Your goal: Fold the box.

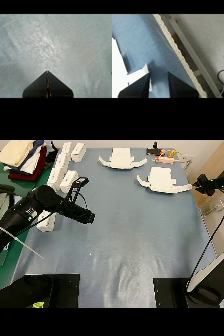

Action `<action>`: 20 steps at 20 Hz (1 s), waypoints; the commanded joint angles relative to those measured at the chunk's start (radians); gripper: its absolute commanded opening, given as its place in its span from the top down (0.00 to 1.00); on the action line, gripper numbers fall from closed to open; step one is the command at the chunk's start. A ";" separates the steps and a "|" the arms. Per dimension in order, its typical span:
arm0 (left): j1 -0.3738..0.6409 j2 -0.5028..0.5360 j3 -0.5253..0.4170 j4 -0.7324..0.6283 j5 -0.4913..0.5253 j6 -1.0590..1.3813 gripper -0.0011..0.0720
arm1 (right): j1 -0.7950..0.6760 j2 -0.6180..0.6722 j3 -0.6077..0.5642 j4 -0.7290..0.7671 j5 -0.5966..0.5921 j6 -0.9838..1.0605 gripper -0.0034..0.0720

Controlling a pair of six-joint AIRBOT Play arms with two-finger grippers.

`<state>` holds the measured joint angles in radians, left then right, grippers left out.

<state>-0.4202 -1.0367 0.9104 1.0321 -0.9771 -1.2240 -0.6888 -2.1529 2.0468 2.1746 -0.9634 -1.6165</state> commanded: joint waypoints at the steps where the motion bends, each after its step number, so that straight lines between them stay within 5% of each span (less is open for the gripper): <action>1: 0.000 0.001 0.000 0.001 0.000 0.000 0.97 | 0.018 -0.020 0.009 0.033 0.027 -0.043 0.50; 20: 0.000 0.001 0.000 0.001 0.000 0.000 0.97 | 0.056 0.001 0.009 0.052 0.038 -0.027 0.50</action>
<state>-0.4202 -1.0367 0.9104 1.0321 -0.9771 -1.2236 -0.6403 -2.1597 2.0552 2.2158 -0.8959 -1.6402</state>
